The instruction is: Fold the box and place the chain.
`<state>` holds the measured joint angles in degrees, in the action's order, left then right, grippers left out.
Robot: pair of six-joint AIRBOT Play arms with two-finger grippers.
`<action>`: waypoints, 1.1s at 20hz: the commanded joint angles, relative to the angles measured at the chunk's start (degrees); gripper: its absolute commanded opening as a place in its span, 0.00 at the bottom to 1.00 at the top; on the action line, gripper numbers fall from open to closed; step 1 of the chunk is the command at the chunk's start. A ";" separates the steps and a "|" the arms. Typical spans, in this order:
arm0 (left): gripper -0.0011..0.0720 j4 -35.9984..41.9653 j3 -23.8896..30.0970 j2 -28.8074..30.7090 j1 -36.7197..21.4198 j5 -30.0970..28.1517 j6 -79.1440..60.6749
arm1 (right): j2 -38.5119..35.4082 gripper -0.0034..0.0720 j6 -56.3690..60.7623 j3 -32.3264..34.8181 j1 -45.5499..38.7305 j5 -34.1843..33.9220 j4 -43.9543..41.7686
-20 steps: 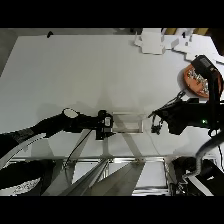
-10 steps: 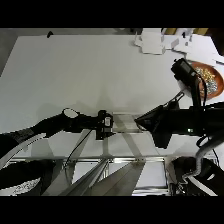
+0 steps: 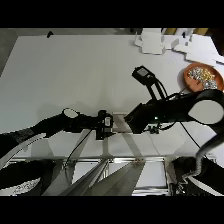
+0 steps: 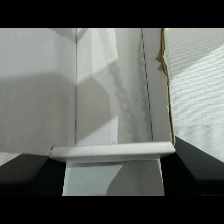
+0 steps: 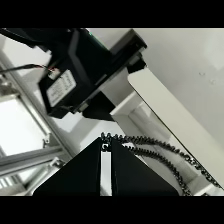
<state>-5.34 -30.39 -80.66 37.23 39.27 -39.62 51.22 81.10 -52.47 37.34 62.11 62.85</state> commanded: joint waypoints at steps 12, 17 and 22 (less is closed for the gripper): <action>0.03 -0.02 0.02 0.02 0.00 -0.02 -0.02 | -0.37 0.21 1.64 -2.86 -10.23 3.28 14.23; 0.03 -0.02 0.02 0.02 0.00 -0.02 -0.02 | 4.90 0.07 4.44 -1.90 -24.74 3.02 22.64; 0.03 -0.02 0.02 0.02 0.00 -0.02 -0.02 | 13.68 0.32 4.46 2.56 -29.18 0.20 22.88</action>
